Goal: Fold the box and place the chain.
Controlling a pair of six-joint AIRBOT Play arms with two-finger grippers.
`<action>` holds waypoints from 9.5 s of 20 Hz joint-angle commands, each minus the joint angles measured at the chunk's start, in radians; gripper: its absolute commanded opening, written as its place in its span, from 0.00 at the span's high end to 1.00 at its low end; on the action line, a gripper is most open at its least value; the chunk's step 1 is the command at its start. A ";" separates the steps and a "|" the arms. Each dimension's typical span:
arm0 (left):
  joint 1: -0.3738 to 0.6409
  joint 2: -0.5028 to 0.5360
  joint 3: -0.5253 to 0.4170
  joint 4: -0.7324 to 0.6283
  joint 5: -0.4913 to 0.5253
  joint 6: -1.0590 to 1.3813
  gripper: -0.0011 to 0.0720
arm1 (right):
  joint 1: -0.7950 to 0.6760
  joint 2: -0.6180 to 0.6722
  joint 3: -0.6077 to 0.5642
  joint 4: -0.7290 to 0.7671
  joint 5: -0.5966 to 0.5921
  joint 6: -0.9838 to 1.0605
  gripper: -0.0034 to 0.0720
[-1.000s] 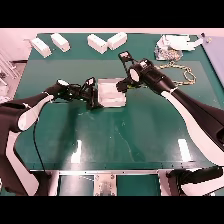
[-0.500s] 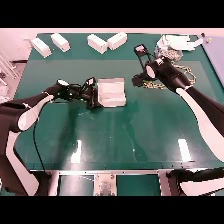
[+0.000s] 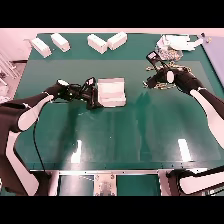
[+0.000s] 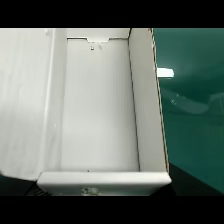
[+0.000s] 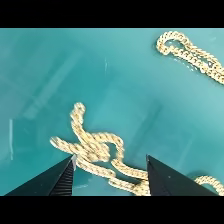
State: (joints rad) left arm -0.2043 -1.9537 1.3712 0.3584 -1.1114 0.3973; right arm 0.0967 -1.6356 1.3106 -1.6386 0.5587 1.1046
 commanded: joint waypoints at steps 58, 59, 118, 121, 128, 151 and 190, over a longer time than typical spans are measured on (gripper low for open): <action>0.001 0.000 0.001 -0.002 0.002 0.001 0.26 | -0.100 0.329 0.323 0.674 0.562 -0.624 0.95; 0.001 0.001 0.001 -0.002 0.002 0.001 0.26 | -0.080 0.354 0.323 0.674 0.564 -0.586 0.95; 0.001 0.000 0.001 -0.002 0.002 0.001 0.26 | -0.149 -0.044 -0.011 0.246 0.001 0.251 0.13; 0.001 0.001 0.001 -0.002 0.001 0.000 0.26 | -0.149 -0.070 -0.011 0.211 -0.008 0.258 0.13; 0.001 0.000 0.001 -0.002 0.001 0.000 0.26 | -0.154 -0.110 -0.011 0.206 -0.103 0.258 0.11; 0.001 0.001 0.001 -0.002 0.001 0.000 0.26 | -0.141 -0.088 -0.011 0.269 -0.064 0.291 0.95; 0.001 0.001 0.001 -0.002 0.001 0.001 0.26 | -0.080 0.034 -0.011 0.253 -0.121 0.298 0.95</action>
State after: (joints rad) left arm -0.2043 -1.9537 1.3712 0.3565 -1.1110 0.3973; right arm 0.0051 -1.6798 1.2987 -1.3827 0.4454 1.4055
